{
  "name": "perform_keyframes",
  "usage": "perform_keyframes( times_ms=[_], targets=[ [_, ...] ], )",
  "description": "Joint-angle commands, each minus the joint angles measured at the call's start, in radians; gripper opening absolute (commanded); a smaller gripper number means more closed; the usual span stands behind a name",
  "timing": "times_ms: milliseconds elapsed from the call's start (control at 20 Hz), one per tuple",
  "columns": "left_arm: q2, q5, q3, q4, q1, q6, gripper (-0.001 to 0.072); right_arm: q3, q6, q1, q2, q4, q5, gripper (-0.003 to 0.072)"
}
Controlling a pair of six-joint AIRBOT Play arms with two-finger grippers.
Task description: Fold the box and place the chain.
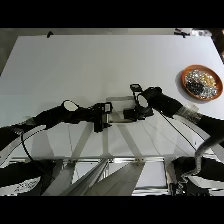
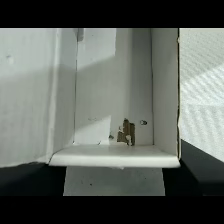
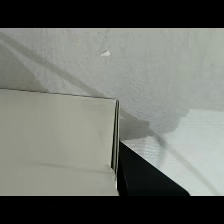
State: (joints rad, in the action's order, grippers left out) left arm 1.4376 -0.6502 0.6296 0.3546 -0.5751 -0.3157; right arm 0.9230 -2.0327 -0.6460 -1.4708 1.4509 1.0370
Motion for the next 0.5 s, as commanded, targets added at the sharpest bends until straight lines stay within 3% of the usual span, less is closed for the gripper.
perform_keyframes(
  times_ms=[0,100,150,450],
  targets=[
    [0.0,0.003,0.0,-0.003,0.0,0.002,0.0152,-0.001,-0.001,-0.003,-0.008,-0.014,-0.008,0.0178],
    [0.0,0.003,0.0,-0.003,0.0,0.002,0.0152,-0.001,-0.001,-0.003,-0.008,-0.014,-0.007,0.0133],
    [0.0,0.003,0.0,-0.003,0.0,0.002,0.0152,-0.001,0.0,-0.003,-0.008,-0.014,-0.005,0.0007],
    [0.0,0.003,0.0,-0.003,0.0,0.002,0.0152,-0.001,0.011,-0.003,0.011,-0.014,-0.003,0.0032]
  ],
)
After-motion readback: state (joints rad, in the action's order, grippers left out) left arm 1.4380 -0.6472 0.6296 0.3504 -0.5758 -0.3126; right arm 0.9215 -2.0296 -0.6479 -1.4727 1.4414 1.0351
